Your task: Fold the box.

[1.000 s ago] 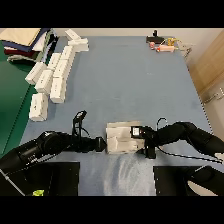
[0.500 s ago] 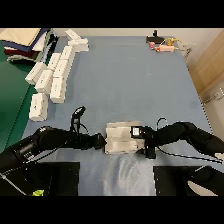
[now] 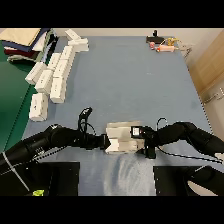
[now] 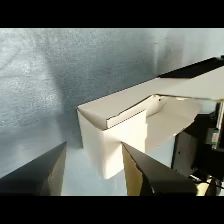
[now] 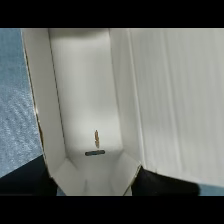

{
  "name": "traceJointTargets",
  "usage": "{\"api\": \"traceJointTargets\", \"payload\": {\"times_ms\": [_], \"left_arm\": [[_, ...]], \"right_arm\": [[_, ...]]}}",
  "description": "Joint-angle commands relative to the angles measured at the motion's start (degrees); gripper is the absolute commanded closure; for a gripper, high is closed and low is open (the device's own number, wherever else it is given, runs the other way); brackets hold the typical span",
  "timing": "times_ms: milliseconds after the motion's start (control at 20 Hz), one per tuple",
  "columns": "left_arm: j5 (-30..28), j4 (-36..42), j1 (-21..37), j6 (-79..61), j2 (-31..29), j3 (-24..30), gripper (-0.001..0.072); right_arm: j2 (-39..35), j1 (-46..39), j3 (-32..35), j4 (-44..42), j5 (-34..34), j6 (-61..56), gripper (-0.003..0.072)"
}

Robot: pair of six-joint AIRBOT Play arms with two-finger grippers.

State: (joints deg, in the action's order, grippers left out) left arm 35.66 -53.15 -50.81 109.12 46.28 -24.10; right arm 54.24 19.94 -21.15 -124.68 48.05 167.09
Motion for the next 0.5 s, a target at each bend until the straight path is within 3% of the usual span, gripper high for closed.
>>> {"api": "traceJointTargets", "payload": {"times_ms": [0, 200, 450], "left_arm": [[0.9, -3.8, -2.1, 4.6, 4.7, -4.2, 0.0192], [5.7, -19.8, -7.8, 23.0, 11.7, -11.3, 0.0192], [15.6, -31.9, -14.0, 39.6, 20.3, -19.0, 0.0193]], "right_arm": [[0.0, 0.0, 0.0, 0.0, 0.0, 0.0, 0.0171], [0.0, 0.0, 0.0, 0.0, 0.0, 0.0, 0.0172], [0.0, 0.0, 0.0, 0.0, 0.0, 0.0, 0.0171]]}}
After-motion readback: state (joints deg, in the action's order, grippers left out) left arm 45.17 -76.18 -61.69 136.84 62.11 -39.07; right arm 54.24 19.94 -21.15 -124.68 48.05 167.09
